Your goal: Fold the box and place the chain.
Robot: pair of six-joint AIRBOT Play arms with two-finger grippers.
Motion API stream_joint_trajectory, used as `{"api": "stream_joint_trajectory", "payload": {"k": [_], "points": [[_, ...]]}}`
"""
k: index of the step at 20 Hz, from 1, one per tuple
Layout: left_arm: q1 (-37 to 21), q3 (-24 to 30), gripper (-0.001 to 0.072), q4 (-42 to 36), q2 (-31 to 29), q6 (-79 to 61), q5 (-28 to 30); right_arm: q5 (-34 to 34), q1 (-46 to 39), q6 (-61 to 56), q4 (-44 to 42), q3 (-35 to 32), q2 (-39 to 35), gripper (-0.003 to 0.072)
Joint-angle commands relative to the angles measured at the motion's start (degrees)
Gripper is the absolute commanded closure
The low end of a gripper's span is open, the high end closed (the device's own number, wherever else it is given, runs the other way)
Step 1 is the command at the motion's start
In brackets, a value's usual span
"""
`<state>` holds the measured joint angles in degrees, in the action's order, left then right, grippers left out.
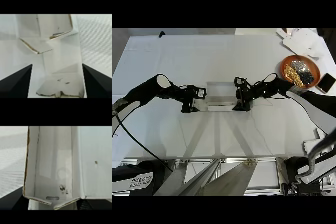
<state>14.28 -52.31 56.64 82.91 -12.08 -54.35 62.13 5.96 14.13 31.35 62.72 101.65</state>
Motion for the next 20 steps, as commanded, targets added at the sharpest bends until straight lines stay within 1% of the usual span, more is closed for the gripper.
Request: {"api": "stream_joint_trajectory", "payload": {"k": [1,3,6,7,8,9,10,13,14,15,16,20], "points": [[-0.7,0.0,0.002,0.3,-1.1,1.9,-0.3,-0.1,0.0,-0.2,-0.1,0.0,0.0,0.0158],[-0.7,0.0,0.0088,-1.8,-1.3,1.6,-0.3,-0.1,0.0,-0.2,-0.1,0.0,0.0,0.0158],[-0.6,0.0,0.0088,-7.6,-1.3,0.1,-0.3,-0.1,0.0,-0.2,-0.1,0.0,0.0,0.0158],[-0.6,0.0,0.0131,-8.9,-1.3,-1.1,-0.3,-0.1,0.0,-0.1,-0.1,0.0,0.0,0.0158],[-0.6,0.0,0.0233,-9.6,-1.3,-2.2,-0.3,-0.1,0.0,-0.2,-0.1,0.0,0.0,0.0158],[-0.5,0.0,0.028,-9.7,-1.3,-3.0,-0.3,-0.1,0.0,-0.2,-0.1,0.0,0.0,0.0158],[-0.3,0.0,0.0289,-9.7,-1.3,-3.2,-0.2,-0.1,0.0,-0.2,-0.1,0.0,0.0,0.0158],[0.1,0.0,0.0278,-9.4,-1.4,-3.2,0.2,-0.1,0.0,-0.1,-0.1,0.0,0.0,0.0158],[0.0,0.0,0.019,-8.7,-1.7,-3.1,0.7,-0.1,0.0,-0.2,-0.1,0.0,0.0,0.0158],[-0.4,0.0,0.0066,-7.4,-2.3,-2.9,1.4,-0.1,0.0,-0.2,-0.1,0.0,0.0,0.0158],[-1.0,0.0,0.0043,-6.2,-3.1,-2.6,1.7,-0.1,0.0,-0.2,-0.1,0.0,0.0,0.0158],[-3.6,0.0,0.0044,-5.2,-7.1,-1.3,1.4,-0.1,0.0,-0.2,-0.1,0.0,0.0,0.0158]]}}
